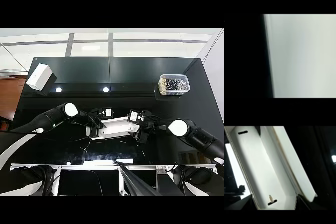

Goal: Fold the box and place the chain.

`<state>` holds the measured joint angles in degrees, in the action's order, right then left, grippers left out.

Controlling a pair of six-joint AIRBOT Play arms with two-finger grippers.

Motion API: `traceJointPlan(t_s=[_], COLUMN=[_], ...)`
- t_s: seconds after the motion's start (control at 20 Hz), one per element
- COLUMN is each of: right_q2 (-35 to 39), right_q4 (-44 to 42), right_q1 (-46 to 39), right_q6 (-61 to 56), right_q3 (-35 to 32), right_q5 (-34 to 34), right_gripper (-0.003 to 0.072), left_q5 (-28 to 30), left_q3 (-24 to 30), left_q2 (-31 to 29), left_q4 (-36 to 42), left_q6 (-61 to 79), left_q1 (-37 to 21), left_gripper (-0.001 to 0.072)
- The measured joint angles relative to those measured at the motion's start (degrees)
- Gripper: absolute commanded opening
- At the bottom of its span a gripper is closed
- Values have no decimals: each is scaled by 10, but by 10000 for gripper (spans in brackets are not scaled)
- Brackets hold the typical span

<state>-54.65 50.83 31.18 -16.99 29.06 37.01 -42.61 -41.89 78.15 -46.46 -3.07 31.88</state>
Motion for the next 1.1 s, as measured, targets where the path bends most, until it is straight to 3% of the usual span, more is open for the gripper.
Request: traceJointPlan(t_s=[0.65, 1.1], right_q2=[0, -15], right_q4=[57, -5], right_q1=[-1, -1], right_q6=[-92, -3], right_q3=[4, 4], right_q5=[8, 0], right_gripper=[689, 689], left_q5=[0, 0], left_q3=[0, 0], left_q2=[0, 0], left_q4=[0, 1], left_q6=[-1, -1], left_q1=[0, 0], left_gripper=[31, 31])
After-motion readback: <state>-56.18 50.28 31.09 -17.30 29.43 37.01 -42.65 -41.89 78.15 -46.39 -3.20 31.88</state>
